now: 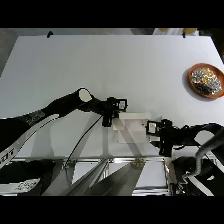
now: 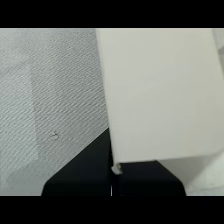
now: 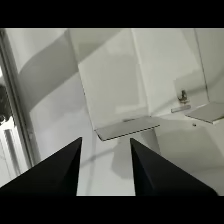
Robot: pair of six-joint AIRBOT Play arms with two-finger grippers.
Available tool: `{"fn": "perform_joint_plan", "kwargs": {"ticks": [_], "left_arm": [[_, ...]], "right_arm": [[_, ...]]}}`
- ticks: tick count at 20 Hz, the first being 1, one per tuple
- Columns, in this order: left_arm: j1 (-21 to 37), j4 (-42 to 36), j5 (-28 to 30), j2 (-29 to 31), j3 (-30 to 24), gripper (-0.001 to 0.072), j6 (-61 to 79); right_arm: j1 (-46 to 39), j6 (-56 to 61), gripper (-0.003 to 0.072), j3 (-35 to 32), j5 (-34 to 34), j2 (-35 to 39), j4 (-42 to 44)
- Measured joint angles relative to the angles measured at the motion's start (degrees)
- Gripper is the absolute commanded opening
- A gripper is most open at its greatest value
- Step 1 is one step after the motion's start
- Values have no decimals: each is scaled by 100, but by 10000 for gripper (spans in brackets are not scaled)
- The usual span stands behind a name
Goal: Fold the box and place the chain.
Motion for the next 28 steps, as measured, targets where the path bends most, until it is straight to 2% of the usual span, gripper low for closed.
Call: {"fn": "perform_joint_plan", "kwargs": {"ticks": [1,3,7,13,20,28], "left_arm": [[0,0,0,0,0,11,2],[0,0,0,0,0,11,0],[0,0,-2,0,0,11,2],[0,0,0,0,0,11,0],[0,0,-2,0,0,11,2],[0,0,-4,0,0,11,-2]], "right_arm": [[118,-63,521,-28,-70,35,-70],[356,-323,697,-153,-310,177,-216],[809,-844,696,-691,-1025,566,-391],[1311,-1003,689,-1349,-1912,721,-647],[1399,-691,663,-1478,-2616,505,-1062],[1320,-632,645,-1316,-2802,457,-1134]]}}
